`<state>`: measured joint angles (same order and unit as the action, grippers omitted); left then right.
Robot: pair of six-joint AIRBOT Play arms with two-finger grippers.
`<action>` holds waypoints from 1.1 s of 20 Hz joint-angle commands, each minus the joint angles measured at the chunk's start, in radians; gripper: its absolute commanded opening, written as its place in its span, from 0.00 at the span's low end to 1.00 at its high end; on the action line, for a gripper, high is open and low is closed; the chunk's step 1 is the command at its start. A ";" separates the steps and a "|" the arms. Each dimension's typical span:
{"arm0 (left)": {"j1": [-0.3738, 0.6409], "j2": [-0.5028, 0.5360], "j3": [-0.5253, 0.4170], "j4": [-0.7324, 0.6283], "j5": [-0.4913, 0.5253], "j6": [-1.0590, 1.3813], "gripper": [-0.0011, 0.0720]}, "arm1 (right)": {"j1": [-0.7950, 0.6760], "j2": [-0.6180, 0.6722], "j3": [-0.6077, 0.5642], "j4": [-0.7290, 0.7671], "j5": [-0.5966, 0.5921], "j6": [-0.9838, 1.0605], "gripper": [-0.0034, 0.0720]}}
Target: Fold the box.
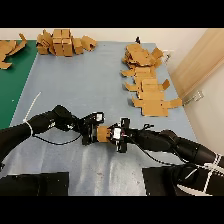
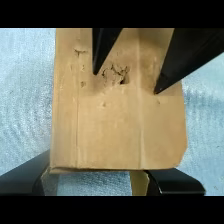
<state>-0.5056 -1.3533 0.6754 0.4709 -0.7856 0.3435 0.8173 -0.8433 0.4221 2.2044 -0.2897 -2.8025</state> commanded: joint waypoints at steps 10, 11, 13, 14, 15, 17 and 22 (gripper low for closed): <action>0.001 0.001 0.001 0.000 0.000 0.000 0.66 | 0.003 0.001 0.002 -0.149 -0.063 -0.026 0.54; 0.001 0.001 0.001 0.000 0.000 0.000 0.66 | 0.003 0.000 0.002 -0.178 -0.045 -0.027 0.53; 0.001 0.001 0.001 0.000 0.000 0.000 0.66 | 0.003 0.000 0.002 -0.220 -0.015 -0.026 0.54; 0.001 0.001 0.001 0.000 0.000 0.000 0.66 | 0.003 0.001 0.002 -0.220 -0.010 -0.026 0.54; 0.001 0.001 0.001 0.000 0.000 0.000 0.66 | 0.003 0.000 0.002 -0.220 -0.011 -0.026 0.54; 0.001 0.001 0.001 0.000 0.000 0.000 0.66 | 0.003 0.001 0.002 -0.220 -0.011 -0.026 0.54; 0.001 0.001 0.001 0.000 0.000 0.000 0.66 | 0.003 0.001 0.005 -0.230 0.012 -0.026 0.53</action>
<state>-0.5056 -1.3533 0.6754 0.4706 -0.7856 0.3431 0.8211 -0.8429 0.4240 1.9877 -0.2993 -2.8288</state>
